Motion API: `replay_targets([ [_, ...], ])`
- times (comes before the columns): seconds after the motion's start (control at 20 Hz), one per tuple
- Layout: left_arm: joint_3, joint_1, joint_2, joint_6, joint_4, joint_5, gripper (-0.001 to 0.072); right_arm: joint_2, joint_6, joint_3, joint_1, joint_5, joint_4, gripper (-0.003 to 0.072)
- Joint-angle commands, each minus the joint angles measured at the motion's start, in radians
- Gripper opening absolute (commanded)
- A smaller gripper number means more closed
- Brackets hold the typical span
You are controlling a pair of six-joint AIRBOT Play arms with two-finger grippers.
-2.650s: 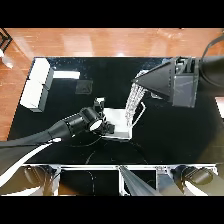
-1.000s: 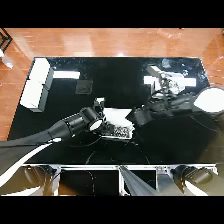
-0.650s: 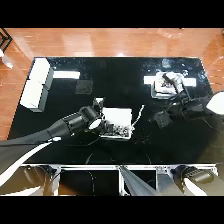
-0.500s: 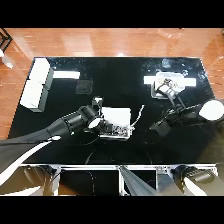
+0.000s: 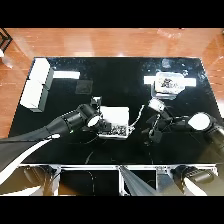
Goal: Fold the box and place the chain.
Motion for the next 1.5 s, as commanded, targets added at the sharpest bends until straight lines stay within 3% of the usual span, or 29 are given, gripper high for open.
replay_targets([
  [0.0, 0.000, 0.001, -0.002, 0.000, 0.003, 0.006, 0.0021, -0.042, -0.218, -0.022, 0.087, -0.068, 0.060, 0.0608],
  [0.35, 0.000, 0.001, -0.002, 0.000, 0.002, 0.003, 0.0021, -0.143, -0.267, -0.021, 0.172, -0.286, 0.058, 0.0608],
  [0.85, 0.000, 0.001, -0.002, 0.000, 0.002, 0.002, 0.0021, -0.232, -0.407, -0.021, 0.186, -0.261, 0.129, 0.0607],
  [1.05, 0.000, 0.001, -0.002, 0.000, 0.002, 0.002, 0.0021, -0.257, -0.410, -0.021, 0.211, -0.319, 0.133, 0.0604],
  [1.1, 0.000, 0.001, -0.002, 0.000, 0.002, 0.001, 0.0021, -0.259, -0.405, -0.021, 0.211, -0.338, 0.133, 0.0534],
  [1.45, 0.000, 0.001, -0.002, 0.000, 0.002, -0.002, 0.0021, -0.289, -0.391, -0.021, 0.210, -0.348, 0.155, 0.0532],
])
